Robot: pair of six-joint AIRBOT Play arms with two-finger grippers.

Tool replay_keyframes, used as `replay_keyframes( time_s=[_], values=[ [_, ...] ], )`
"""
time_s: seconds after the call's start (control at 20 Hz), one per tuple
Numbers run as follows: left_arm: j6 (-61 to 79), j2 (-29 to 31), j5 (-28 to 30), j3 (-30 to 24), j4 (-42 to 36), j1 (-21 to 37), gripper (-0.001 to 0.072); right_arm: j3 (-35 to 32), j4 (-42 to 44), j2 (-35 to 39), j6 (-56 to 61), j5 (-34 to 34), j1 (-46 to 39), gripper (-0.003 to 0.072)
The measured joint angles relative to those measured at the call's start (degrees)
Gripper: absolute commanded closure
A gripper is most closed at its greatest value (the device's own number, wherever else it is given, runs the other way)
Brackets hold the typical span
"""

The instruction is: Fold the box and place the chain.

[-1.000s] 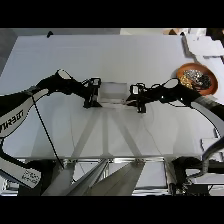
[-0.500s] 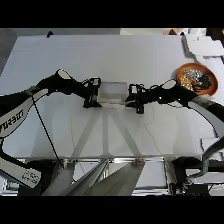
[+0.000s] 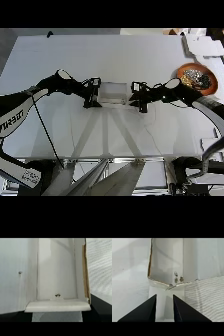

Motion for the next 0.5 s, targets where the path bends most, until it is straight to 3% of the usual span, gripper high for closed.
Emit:
replay_keyframes(
  time_s=[0.5],
  values=[
    [0.0, 0.0, 0.0, 0.0, 0.0, 0.0, 0.0434, 0.0, 5.2, 0.2, 0.7, -0.4, -0.1, 0.0453]
  ],
)
